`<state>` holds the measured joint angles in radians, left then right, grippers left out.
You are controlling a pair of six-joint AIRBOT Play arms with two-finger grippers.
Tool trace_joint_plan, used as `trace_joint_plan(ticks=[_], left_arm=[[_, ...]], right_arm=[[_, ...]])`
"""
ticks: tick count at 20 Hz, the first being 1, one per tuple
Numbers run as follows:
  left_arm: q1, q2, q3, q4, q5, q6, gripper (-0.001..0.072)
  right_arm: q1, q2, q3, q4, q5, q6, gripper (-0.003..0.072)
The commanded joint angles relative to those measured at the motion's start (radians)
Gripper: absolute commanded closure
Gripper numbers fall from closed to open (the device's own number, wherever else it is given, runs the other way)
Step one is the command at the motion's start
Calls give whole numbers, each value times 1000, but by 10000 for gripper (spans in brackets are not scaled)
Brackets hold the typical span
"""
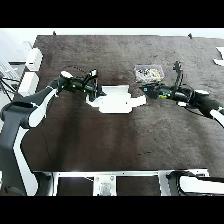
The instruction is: Fold the box and place the chain.
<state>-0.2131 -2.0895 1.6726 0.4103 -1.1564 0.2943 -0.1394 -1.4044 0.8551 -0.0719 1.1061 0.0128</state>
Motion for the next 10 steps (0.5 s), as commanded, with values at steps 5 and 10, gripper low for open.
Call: trace_joint_plan(ticks=[5, 10], left_arm=[[1, 0, 0, 0, -1, -1, 687], [1, 0, 0, -1, 3, -2, 687]], right_arm=[[41, 120, -109, -24, 2, -206, 317], [145, 119, -109, -347, -136, -261, 213]])
